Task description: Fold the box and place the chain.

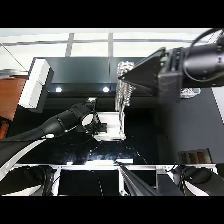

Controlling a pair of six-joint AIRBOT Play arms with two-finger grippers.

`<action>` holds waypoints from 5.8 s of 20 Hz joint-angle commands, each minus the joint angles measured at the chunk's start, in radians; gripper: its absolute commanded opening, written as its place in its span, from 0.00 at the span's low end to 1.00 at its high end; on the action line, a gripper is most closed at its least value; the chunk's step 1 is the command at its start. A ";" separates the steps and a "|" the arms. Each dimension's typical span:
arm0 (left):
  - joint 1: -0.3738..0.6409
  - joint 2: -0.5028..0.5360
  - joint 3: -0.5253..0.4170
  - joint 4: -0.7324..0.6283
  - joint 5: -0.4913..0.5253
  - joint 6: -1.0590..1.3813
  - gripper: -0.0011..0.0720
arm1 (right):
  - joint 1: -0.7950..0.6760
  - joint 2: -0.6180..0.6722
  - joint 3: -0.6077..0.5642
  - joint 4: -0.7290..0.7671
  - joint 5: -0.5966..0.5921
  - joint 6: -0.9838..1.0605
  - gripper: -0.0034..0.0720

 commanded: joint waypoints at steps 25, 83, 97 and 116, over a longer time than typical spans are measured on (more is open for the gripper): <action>0.000 0.000 0.000 0.001 0.010 0.000 0.06 | -0.037 -0.048 -0.409 -0.302 -0.042 0.196 0.07; 0.000 0.000 0.000 0.001 0.010 0.000 0.06 | 0.040 0.130 -0.412 -0.110 -0.103 0.258 0.07; 0.000 0.000 0.000 0.001 0.010 0.000 0.06 | 0.124 -0.037 -0.460 -0.098 -0.206 0.245 0.08; 0.000 0.000 0.000 0.001 0.009 0.000 0.06 | -0.187 0.025 -0.761 -0.430 -0.140 -0.329 0.87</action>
